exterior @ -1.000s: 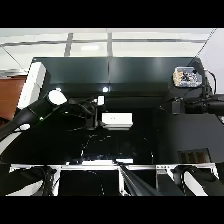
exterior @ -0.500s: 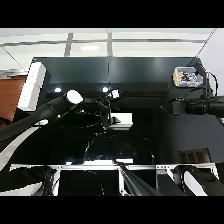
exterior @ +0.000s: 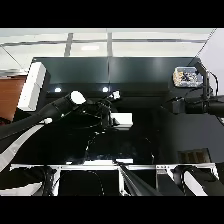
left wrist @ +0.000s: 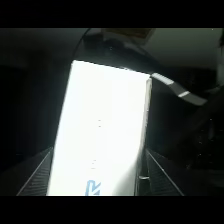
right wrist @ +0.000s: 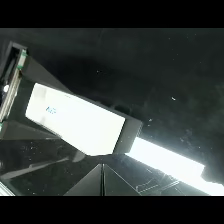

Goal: Fold the box and place the chain.

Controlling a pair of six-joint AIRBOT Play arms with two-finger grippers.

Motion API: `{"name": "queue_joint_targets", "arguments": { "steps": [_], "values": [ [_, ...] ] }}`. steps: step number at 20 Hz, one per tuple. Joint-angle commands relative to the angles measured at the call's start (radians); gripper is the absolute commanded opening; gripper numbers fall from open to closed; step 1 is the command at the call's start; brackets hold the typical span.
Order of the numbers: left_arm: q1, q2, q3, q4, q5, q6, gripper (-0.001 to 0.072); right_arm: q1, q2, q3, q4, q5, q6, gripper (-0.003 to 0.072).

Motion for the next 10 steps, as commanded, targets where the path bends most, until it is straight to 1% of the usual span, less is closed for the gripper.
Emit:
{"name": "queue_joint_targets", "arguments": {
  "steps": [1, 3, 6, 8, 10],
  "values": [
    [0.0, -0.01, 0.001, 0.0, -0.029, -0.008, 0.0702, 0.0, 0.0, 0.0, 0.0, -0.002, 0.002, 0.0011],
    [0.001, -0.01, 0.004, 0.002, -0.029, -0.005, 0.0702, 0.0, 0.0, 0.0, 0.0, -0.003, 0.002, 0.0011],
    [0.0, -0.01, 0.012, 0.009, -0.046, 0.068, 0.0702, 0.0, 0.0, 0.0, 0.0, -0.003, 0.001, 0.0011],
    [-0.001, -0.01, 0.012, 0.019, -0.04, 0.095, 0.0702, 0.0, 0.0, 0.0, 0.0, -0.003, 0.001, 0.0011],
    [-0.018, -0.013, 0.012, 0.09, -0.015, 0.093, 0.0702, 0.0, 0.0, 0.0, 0.0, -0.003, 0.002, 0.0011]
  ]
}}
